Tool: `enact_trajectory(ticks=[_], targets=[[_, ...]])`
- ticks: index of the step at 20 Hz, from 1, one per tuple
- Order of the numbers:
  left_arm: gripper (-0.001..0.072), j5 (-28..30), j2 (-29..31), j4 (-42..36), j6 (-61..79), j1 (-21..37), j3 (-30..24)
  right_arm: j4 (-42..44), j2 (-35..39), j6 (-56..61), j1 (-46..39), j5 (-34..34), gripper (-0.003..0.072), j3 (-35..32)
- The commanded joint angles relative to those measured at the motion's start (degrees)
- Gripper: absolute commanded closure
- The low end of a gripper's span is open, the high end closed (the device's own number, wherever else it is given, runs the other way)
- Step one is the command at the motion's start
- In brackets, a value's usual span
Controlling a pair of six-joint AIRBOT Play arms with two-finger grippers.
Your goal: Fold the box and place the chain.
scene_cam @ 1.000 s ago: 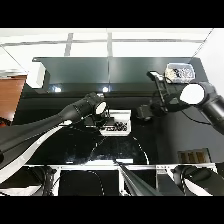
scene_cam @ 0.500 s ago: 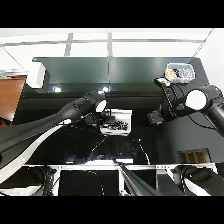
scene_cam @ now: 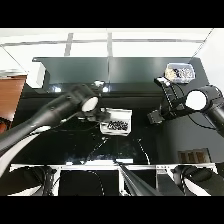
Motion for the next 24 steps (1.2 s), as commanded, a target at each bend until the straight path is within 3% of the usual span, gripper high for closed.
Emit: enact_trajectory(ticks=[1,3,5,7,9,11,13,15,16,20,21,22,24], targets=[[0.0077,-5.2,11.3,13.5,2.0,6.2,-6.9,0.0,0.0,0.5,0.0,-0.3,0.0384,0.0],[0.0078,-0.3,17.4,6.5,1.8,17.1,-15.1,0.2,0.0,0.7,0.0,-0.3,0.0385,0.0],[0.0079,7.2,20.8,-12.6,8.0,28.7,-24.9,0.2,0.0,1.3,0.0,-0.4,0.0385,0.0],[0.0079,15.3,20.6,-35.4,25.2,36.8,-33.9,0.2,0.0,2.2,0.0,-0.9,0.0385,0.0],[0.0079,19.2,18.7,-55.6,51.1,40.5,-39.9,0.2,0.0,3.0,0.0,-1.4,0.0385,0.0],[0.0078,18.5,16.0,-66.4,75.8,40.2,-41.4,0.4,0.0,3.3,0.0,-1.4,0.0384,0.0],[0.0077,18.4,14.1,-70.8,95.9,37.8,-41.2,0.9,0.0,3.3,0.0,-1.4,0.0384,0.0],[-0.0011,19.6,13.6,-72.8,111.7,34.3,-41.2,1.3,0.0,3.3,0.1,-1.4,0.0385,0.0],[-0.001,21.2,13.5,-71.6,115.9,32.5,-40.9,1.6,0.0,3.6,0.0,-1.4,0.0384,0.0],[-0.001,26.1,13.5,-52.3,125.2,25.2,-37.7,2.9,0.0,4.1,0.1,-1.4,0.0384,0.0],[-0.0011,28.1,12.8,-51.6,127.7,24.8,-36.7,3.3,0.0,4.1,0.1,-1.4,0.0384,0.0],[-0.001,30.4,11.5,-55.5,129.0,25.1,-35.9,3.8,0.0,4.1,0.1,-1.5,0.0385,0.0],[-0.0011,29.4,7.5,-60.4,134.0,25.6,-33.3,3.8,0.0,4.3,0.3,-1.5,0.0385,0.0]])
